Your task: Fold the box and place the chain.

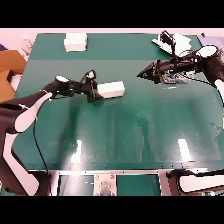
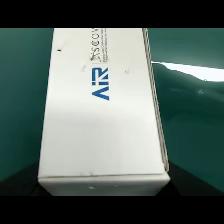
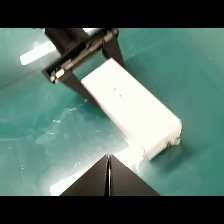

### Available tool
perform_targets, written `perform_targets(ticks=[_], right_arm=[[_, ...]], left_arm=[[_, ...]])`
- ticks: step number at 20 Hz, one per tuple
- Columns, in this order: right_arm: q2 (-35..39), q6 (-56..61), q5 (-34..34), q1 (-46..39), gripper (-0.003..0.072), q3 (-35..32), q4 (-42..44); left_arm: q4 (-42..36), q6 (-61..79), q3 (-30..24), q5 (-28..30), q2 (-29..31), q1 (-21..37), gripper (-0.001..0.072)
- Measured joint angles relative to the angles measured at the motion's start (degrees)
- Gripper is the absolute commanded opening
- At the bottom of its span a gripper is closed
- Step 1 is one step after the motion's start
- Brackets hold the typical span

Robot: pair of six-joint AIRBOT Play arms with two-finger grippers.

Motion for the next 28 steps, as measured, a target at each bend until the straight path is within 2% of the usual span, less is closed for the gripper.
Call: perform_targets(ticks=[3,6,10,14,16,22,28], right_arm=[[0.0,0.57,0.07,-0.11,0.001,0.0,0.02],[0.0,1.53,0.09,-0.11,0.001,0.0,0.02],[0.0,2.78,0.02,-0.11,0.0011,0.0,0.42],[0.0,3.74,-0.9,-0.11,0.001,0.0,1.51],[0.0,3.93,-1.07,-0.11,0.001,0.0,1.75],[0.02,4.59,-1.49,-0.11,0.0011,0.0,2.08],[0.0,5.03,-2.62,-0.11,0.0012,0.0,2.71]], left_arm=[[0.02,-5.77,0.17,1.77,2.51,4.94,0.0013],[0.04,-10.03,-2.19,6.73,7.32,10.36,0.0013],[-0.7,-11.8,-9.66,18.58,15.15,16.81,0.0013],[-2.62,-12.0,-16.79,27.82,19.43,22.49,0.0013],[-4.26,-11.32,-19.12,30.1,20.09,24.55,0.0013],[-16.61,-1.97,-23.74,36.65,20.81,27.91,0.0013],[-21.16,3.45,-26.58,40.68,20.76,28.41,0.0018]])
